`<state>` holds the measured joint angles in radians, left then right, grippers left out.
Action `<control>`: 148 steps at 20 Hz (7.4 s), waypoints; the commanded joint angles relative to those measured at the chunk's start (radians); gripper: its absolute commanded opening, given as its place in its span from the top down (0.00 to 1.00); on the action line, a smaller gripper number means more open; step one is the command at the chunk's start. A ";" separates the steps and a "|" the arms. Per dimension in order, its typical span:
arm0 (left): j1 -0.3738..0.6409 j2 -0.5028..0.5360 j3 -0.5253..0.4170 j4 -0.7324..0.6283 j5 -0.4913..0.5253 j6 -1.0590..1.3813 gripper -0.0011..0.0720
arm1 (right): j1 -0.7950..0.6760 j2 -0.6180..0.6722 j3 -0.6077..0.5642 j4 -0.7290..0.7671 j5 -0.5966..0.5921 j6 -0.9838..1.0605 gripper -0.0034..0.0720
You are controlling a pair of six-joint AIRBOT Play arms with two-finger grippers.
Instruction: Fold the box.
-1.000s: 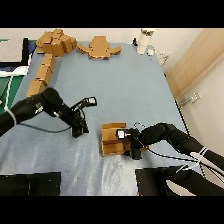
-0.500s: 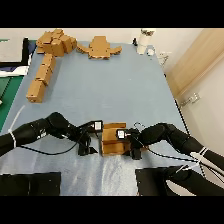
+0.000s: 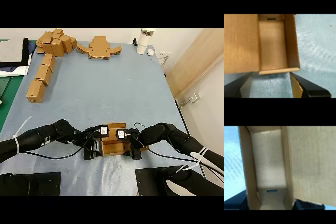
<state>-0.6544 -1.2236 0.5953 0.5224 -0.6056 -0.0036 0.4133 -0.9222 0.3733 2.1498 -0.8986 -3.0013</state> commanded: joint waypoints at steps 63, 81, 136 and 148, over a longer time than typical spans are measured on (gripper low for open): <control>-0.129 -0.028 -0.004 0.051 0.120 -0.172 0.43 | 0.000 0.001 -0.001 0.000 0.000 0.000 0.22; -0.129 -0.028 -0.004 0.050 0.120 -0.172 0.43 | -0.001 0.001 -0.001 0.001 0.000 0.000 0.22; -0.129 -0.028 -0.004 0.050 0.120 -0.172 0.43 | 0.030 -0.298 0.319 0.057 -0.105 1.212 0.95; -0.129 -0.028 -0.004 0.050 0.120 -0.172 0.43 | -0.055 -0.083 0.429 -0.211 -0.166 1.239 0.95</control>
<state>-0.7849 -1.2514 0.5911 0.5720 -0.4885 -0.1757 0.3969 -1.0943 0.7601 2.0659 -1.0378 -1.7947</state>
